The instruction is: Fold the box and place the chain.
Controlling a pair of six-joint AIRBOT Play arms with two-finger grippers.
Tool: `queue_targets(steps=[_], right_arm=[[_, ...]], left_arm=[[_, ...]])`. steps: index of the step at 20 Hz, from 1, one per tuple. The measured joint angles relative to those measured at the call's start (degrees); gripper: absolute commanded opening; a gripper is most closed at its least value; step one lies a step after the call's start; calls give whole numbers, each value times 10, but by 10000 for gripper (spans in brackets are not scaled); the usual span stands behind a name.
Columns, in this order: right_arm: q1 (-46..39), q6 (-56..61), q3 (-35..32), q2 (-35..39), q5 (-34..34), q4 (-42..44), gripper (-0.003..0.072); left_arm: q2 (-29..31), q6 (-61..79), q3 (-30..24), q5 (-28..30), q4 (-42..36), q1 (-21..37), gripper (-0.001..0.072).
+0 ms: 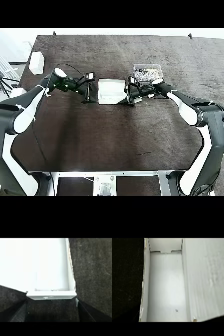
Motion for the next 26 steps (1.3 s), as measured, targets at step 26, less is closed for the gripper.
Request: queue_targets(steps=[26], right_arm=[[0,0,0,0,0,0,437]], left_arm=[[-54,80,2,21,-100,-19,720]])
